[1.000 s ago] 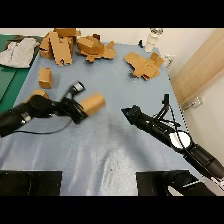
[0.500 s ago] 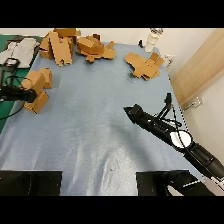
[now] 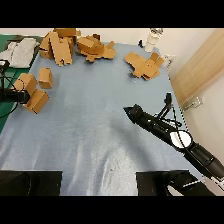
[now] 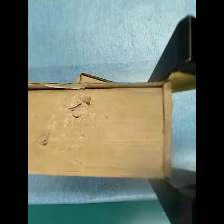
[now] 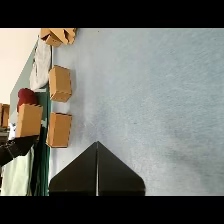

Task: Fold the box.

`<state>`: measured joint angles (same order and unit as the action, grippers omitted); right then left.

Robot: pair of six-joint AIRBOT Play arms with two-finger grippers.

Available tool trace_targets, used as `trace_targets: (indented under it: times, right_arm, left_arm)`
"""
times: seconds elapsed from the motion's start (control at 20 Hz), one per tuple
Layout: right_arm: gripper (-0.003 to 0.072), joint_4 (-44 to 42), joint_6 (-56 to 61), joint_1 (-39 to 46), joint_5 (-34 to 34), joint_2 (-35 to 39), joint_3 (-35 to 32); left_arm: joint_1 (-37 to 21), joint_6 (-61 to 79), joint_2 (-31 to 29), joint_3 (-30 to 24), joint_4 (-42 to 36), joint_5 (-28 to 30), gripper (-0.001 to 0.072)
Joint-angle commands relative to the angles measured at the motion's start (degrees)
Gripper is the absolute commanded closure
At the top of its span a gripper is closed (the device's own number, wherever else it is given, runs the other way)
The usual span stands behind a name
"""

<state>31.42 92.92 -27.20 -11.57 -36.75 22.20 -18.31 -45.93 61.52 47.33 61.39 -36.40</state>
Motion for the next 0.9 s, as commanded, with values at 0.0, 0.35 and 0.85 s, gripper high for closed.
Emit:
trace_targets:
  times: [0.0,0.35,0.85]
  right_arm:
    - [0.0683,0.37,0.02,0.02,0.0,-0.02,0.04]
    - [0.0682,1.53,-0.02,0.02,-1.07,-0.04,0.07]
    - [0.0682,19.08,-0.02,0.02,-11.47,-10.6,11.5]
  left_arm:
    - [-0.13,-1.16,-0.11,0.13,0.09,-1.29,0.0009]
    - [-2.4,-4.61,-6.4,6.8,0.33,-6.34,0.0009]
    - [21.66,-12.22,-11.04,9.14,-13.2,-16.63,0.0697]
